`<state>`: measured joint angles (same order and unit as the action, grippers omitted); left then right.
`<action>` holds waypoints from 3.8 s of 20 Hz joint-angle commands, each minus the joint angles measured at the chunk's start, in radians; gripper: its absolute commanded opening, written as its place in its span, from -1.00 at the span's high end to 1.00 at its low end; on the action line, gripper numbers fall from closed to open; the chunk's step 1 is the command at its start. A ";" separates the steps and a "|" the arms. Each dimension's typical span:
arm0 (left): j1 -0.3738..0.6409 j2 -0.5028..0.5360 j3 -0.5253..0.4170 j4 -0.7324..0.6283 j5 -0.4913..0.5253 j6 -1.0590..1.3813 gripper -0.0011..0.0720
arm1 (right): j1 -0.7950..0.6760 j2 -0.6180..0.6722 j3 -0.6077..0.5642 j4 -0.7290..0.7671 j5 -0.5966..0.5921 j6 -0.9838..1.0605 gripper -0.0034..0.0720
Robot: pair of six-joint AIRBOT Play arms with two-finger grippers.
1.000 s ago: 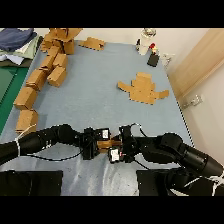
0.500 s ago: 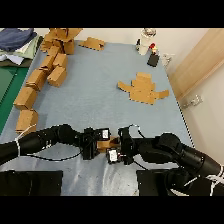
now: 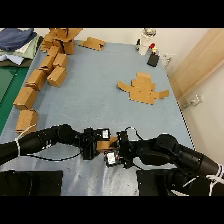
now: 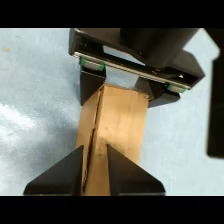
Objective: Fold the box.
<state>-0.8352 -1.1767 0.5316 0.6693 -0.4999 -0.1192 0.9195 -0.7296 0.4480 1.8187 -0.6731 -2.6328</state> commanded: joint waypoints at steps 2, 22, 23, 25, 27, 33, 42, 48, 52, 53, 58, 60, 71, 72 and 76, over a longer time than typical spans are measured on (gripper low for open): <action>0.000 0.000 0.000 0.000 0.002 0.000 -0.31 | 0.002 0.079 0.024 -0.097 -0.012 0.198 0.30; 0.000 0.000 0.000 0.000 0.002 0.000 -0.31 | 0.005 0.234 -0.319 0.593 0.559 1.414 0.91; 0.000 0.000 0.000 0.000 0.001 0.000 -0.31 | 0.005 0.231 -0.320 0.589 0.553 1.414 0.91; 0.000 0.000 0.000 0.000 0.002 0.000 -0.31 | 0.005 0.230 -0.323 0.585 0.527 1.413 0.91; 0.000 0.000 0.000 0.000 0.002 0.000 -0.31 | 0.005 0.230 -0.324 0.575 0.503 1.413 0.91; 0.000 0.000 0.000 0.000 0.002 0.000 -0.31 | 0.005 0.204 -0.325 0.552 0.472 1.413 0.91; 0.000 0.000 0.000 0.000 0.002 0.000 -0.31 | 0.010 0.090 -0.324 0.532 0.475 1.375 0.91; 0.000 0.000 0.000 0.000 0.001 0.000 -0.31 | 0.002 0.259 -0.274 0.349 0.378 1.379 0.90; 0.000 0.000 0.000 0.000 0.002 0.000 -0.31 | -0.097 0.311 -0.191 -0.004 0.004 1.619 0.90; 0.000 0.000 0.000 0.000 0.002 0.000 -0.31 | -0.124 0.303 -0.161 -0.086 -0.103 1.680 0.90; 0.000 0.000 0.000 0.000 0.002 0.000 -0.31 | -0.282 0.170 0.013 -0.258 -0.429 1.795 0.90; 0.000 0.000 0.000 0.000 0.001 0.000 -0.31 | -0.342 0.059 0.089 -0.259 -0.472 1.784 0.90; 0.003 0.013 0.019 -0.012 0.003 -0.095 -0.31 | -0.372 -0.284 0.246 -0.180 -0.426 1.788 0.90; 0.011 0.026 0.031 -0.011 0.003 -0.137 -0.31 | -0.372 -0.284 0.246 -0.184 -0.426 1.788 0.90; 0.155 0.090 0.076 0.023 0.004 -0.375 -0.31 | -0.382 -0.284 0.246 -0.220 -0.426 1.799 0.90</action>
<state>-0.7601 -1.1213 0.5819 0.6682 -0.5014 -0.3275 0.5449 -1.0069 0.6914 1.6196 -1.1011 -0.8440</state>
